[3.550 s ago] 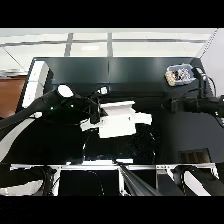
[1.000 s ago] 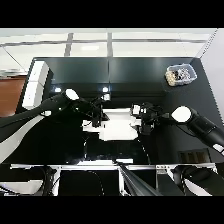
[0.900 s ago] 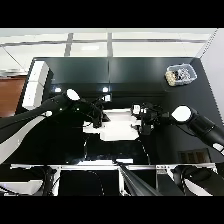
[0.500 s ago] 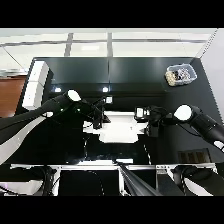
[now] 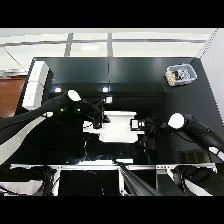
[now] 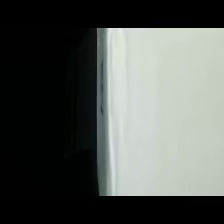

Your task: Fold the box and place the chain.

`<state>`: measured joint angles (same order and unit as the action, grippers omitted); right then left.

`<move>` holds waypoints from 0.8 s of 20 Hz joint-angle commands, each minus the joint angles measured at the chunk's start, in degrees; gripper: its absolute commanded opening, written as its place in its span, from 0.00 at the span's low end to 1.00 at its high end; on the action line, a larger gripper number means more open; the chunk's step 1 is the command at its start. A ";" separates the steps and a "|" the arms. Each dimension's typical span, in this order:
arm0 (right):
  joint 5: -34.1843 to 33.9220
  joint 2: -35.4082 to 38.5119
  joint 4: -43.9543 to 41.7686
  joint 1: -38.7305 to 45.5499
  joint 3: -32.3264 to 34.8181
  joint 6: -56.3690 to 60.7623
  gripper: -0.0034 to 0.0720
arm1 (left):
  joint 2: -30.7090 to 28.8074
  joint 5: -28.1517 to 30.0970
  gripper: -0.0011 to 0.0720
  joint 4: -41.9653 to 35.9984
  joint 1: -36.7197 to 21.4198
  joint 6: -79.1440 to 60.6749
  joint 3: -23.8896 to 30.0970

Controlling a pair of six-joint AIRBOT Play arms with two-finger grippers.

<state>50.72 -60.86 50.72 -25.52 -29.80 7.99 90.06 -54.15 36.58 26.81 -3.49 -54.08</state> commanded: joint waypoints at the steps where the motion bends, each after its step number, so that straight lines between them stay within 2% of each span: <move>1: -9.57 -0.02 -5.35 -4.33 1.27 0.11 0.97 | 0.04 -0.02 0.05 0.00 0.04 0.02 -0.04; 3: -12.46 0.04 -6.27 -4.98 0.98 0.11 0.97 | 0.04 0.00 0.05 0.00 0.04 0.02 -0.04; 7: -12.28 1.81 -1.11 -4.02 -0.59 0.22 0.97 | 0.04 -0.02 0.05 0.00 0.04 0.02 -0.04; 11: -10.01 2.84 -1.22 0.39 -2.62 -1.73 0.97 | 0.04 -0.02 0.05 0.00 0.04 0.02 -0.04; 16: -10.88 2.34 -6.67 3.45 -2.71 -4.26 0.97 | 0.04 0.02 0.05 -0.02 0.04 0.02 -0.04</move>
<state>40.42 -58.28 46.96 -23.79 -32.23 5.10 90.08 -54.11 36.53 26.81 -3.42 -54.08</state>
